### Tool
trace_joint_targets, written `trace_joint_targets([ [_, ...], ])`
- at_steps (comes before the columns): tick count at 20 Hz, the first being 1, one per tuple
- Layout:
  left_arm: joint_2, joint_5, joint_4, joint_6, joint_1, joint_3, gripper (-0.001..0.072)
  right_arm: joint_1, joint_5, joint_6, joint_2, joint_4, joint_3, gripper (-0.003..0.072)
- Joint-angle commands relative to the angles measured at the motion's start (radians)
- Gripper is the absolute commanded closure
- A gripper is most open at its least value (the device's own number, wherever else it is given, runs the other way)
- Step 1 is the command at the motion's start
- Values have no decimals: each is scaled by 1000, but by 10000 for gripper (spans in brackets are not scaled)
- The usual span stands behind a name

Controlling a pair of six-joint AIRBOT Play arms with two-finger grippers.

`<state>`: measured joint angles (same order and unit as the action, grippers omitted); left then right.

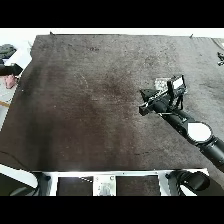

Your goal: Fold the box and place the chain.

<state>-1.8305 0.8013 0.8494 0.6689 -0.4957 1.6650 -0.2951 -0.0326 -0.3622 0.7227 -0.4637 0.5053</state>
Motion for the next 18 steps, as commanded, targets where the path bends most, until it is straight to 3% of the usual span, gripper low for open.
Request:
trace_joint_targets([
  [1,-61,-52,45,64,-18,-12,701,-1,34,0,1,-3,-1,702],
  [7,-155,-176,-27,-26,-12,-12,700,-1,46,0,1,-2,-1,702],
  [10,-187,-178,-130,-163,-12,-12,699,-1,48,-1,1,0,-1,702],
  [13,-203,-180,-151,-208,-12,-12,691,-1,49,-16,1,1,-1,702],
  [15,-203,-186,-151,-231,-12,-12,1,-1,49,-27,1,1,-1,702],
  [18,-200,-176,-154,-232,-12,-7,-11,-1,49,-27,1,1,-1,702],
])
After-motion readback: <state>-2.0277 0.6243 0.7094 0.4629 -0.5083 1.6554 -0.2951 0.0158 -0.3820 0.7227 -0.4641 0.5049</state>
